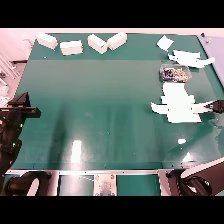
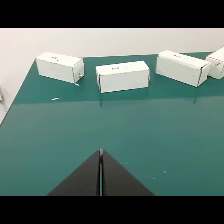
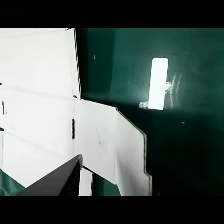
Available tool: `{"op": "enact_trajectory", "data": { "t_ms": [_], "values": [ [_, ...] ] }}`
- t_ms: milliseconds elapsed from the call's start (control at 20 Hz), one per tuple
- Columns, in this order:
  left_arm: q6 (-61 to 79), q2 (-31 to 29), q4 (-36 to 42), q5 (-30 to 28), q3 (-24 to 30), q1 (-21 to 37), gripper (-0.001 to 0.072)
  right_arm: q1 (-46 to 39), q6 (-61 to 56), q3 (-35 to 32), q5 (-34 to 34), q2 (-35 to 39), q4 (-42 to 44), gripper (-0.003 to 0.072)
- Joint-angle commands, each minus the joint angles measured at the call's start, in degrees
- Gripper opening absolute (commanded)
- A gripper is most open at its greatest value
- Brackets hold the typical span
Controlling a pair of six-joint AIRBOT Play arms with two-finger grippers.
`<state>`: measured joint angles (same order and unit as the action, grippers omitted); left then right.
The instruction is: Fold the box and place the chain.
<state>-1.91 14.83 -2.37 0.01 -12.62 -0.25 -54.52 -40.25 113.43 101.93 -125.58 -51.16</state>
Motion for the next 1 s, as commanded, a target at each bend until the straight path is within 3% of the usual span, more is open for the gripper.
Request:
{"op": "enact_trajectory", "data": {
  "t_ms": [0, 200, 550, 950],
  "values": [
    [0.00, -0.04, -0.02, 0.00, 0.00, -0.04, 0.0022, 1.38, 0.39, 0.00, 2.60, -1.03, 0.11, 0.0431],
    [0.00, -0.04, -0.02, 0.00, 0.00, -0.04, 0.0021, 2.38, 0.39, -0.09, 3.21, -1.73, 0.13, 0.0397],
    [0.00, -0.04, -0.02, 0.00, 0.00, -0.04, 0.0022, 3.10, 1.86, -0.24, 3.56, -2.21, 1.29, 0.0037],
    [0.00, -0.04, -0.02, -0.02, 0.00, -0.04, 0.0021, 3.58, -5.35, -0.26, 3.63, -1.99, 11.34, 0.0013]
  ]
}}
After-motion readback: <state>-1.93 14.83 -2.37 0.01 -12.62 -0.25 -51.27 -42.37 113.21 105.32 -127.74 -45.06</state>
